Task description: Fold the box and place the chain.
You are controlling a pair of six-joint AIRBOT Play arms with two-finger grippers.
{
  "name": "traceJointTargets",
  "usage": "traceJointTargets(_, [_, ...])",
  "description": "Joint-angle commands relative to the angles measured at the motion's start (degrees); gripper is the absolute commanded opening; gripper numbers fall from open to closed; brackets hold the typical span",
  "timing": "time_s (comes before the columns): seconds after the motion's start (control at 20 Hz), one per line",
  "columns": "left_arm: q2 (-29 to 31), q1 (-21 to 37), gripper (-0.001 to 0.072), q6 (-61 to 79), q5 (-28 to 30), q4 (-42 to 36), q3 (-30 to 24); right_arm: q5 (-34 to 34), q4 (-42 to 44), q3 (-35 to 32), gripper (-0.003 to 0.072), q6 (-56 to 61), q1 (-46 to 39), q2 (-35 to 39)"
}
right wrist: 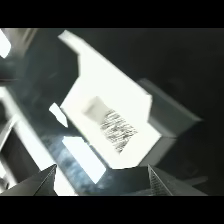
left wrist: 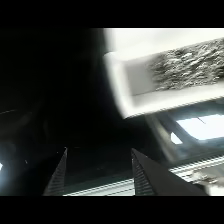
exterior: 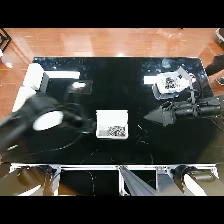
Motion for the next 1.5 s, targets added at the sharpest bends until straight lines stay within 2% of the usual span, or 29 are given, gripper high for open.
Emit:
traceJointTargets(0.0, [14.5, 8.4, 0.052, 7.3, -8.4, -2.3, -5.7, -8.9, -6.5, 0.0, 0.0705, 11.4, 2.0, 0.0])
traceJointTargets(0.1, [20.4, 17.7, 0.052, 11.0, -3.8, -4.2, -10.3, -14.0, -7.7, 0.0, 0.0706, 13.1, 6.8, 0.0])
traceJointTargets(0.2, [22.1, 27.8, 0.0521, 17.5, 1.4, -10.4, -14.8, -18.4, -8.1, 1.9, 0.0706, 13.0, 13.0, -1.6])
traceJointTargets(0.3, [19.9, 36.9, 0.0522, 27.0, 5.2, -21.2, -18.8, -21.2, -11.2, 8.6, 0.0706, 15.1, 18.9, -7.7])
traceJointTargets(0.4, [16.0, 42.1, 0.0522, 37.3, 9.5, -31.1, -20.5, -22.9, -22.2, 17.8, 0.0706, 24.4, 22.8, -16.3])
traceJointTargets(0.5, [12.1, 42.8, 0.0522, 46.6, 13.6, -36.9, -20.5, -17.3, -33.3, 28.0, 0.0706, 32.2, 25.6, -26.6])
traceJointTargets(0.6, [8.9, 42.3, 0.0531, 51.4, 16.2, -38.6, -20.5, -10.9, -33.8, 35.1, 0.0705, 31.8, 27.1, -34.8])
traceJointTargets(0.65, [7.3, 42.0, 0.0649, 52.0, 16.5, -38.8, -20.5, -10.3, -32.6, 36.3, 0.0704, 29.7, 27.5, -37.0])
traceJointTargets(0.85, [4.7, 41.4, 0.0648, 56.1, 18.6, -38.6, -20.5, -11.1, -28.1, 36.3, 0.0704, 13.7, 27.7, -39.9])
traceJointTargets(1.1, [3.5, 41.4, 0.0646, 56.1, 17.9, -38.6, -20.5, -5.2, -23.6, 36.3, 0.0704, 0.1, 27.7, -40.1])
traceJointTargets(1.3, [2.5, 41.4, 0.0642, 56.0, 17.2, -38.6, -20.5, 1.6, -20.7, 36.3, 0.0704, -6.0, 27.7, -40.1])
traceJointTargets(1.45, [2.5, 41.4, 0.0642, 56.0, 17.3, -37.7, -20.4, 2.8, -19.5, 36.3, 0.0704, -7.1, 27.7, -40.1])
